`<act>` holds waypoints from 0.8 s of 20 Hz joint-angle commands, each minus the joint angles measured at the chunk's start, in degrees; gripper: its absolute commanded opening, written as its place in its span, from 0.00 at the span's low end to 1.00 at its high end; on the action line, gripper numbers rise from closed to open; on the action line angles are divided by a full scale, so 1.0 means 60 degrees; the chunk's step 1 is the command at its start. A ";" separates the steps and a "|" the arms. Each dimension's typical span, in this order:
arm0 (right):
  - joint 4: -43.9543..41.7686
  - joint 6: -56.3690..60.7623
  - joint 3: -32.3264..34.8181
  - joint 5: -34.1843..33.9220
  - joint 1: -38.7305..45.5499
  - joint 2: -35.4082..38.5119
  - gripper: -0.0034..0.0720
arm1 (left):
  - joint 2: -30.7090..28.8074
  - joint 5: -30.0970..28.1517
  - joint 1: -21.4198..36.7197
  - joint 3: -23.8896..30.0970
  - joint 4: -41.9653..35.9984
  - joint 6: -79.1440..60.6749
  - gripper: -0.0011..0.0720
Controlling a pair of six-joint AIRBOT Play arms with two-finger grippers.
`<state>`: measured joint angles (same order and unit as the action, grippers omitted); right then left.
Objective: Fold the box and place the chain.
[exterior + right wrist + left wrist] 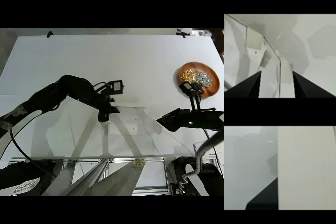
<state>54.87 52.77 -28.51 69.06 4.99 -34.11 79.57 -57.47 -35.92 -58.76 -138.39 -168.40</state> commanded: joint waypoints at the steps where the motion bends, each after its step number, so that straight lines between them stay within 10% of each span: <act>1: 0.1457 0.0623 -0.0011 -0.0211 0.0004 0.1621 0.63 | -0.0076 0.1242 -0.0911 0.0011 0.0787 0.0958 0.02; 16: 0.2149 0.0732 -0.0007 -0.0871 0.0004 0.3180 0.63 | 0.1344 0.2047 -0.1107 0.0022 0.0251 0.1494 0.02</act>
<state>67.55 57.08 -28.51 64.18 4.99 -15.22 86.28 -48.66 -41.76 -58.70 -136.59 -158.69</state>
